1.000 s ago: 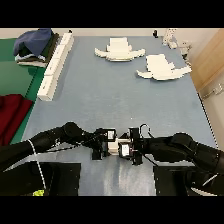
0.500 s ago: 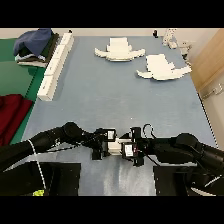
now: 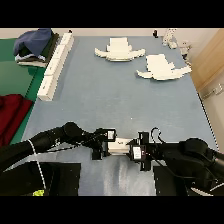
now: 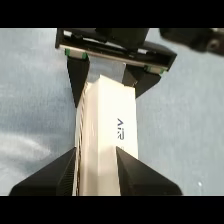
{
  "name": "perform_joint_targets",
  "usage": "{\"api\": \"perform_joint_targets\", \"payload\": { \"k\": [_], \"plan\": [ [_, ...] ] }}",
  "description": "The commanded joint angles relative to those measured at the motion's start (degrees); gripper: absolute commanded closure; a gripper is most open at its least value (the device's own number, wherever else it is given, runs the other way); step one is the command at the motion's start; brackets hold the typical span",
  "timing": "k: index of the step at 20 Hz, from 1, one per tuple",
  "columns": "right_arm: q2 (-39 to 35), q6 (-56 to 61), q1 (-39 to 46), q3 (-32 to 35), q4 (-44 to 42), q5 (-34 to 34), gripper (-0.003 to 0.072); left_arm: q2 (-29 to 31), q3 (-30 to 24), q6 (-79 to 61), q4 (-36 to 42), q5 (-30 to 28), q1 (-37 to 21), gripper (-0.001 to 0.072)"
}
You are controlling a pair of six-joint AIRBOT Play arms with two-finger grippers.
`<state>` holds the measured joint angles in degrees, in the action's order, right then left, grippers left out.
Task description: Fold the box.
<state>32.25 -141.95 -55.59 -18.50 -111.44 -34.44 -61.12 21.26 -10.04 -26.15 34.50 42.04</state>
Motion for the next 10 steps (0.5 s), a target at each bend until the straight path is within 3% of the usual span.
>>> {"api": "perform_joint_targets", "payload": {
  "k": [1,4,7,10],
  "plan": [
    [-1.6,3.45,-0.07,1.7,4.48,1.33,0.0321,0.02,0.04,0.0,0.0,-0.02,0.02,0.0258],
    [-1.49,3.52,-0.07,1.81,5.4,2.84,0.0393,0.02,0.07,0.0,0.0,0.0,0.02,0.0258],
    [-1.49,3.52,-0.07,1.81,5.68,2.89,0.0526,0.02,0.04,0.0,0.0,0.0,0.02,0.0258],
    [-1.38,3.56,-0.07,2.58,5.31,3.08,0.0554,0.02,0.04,0.0,0.0,0.0,0.02,0.0258]
  ]
}}
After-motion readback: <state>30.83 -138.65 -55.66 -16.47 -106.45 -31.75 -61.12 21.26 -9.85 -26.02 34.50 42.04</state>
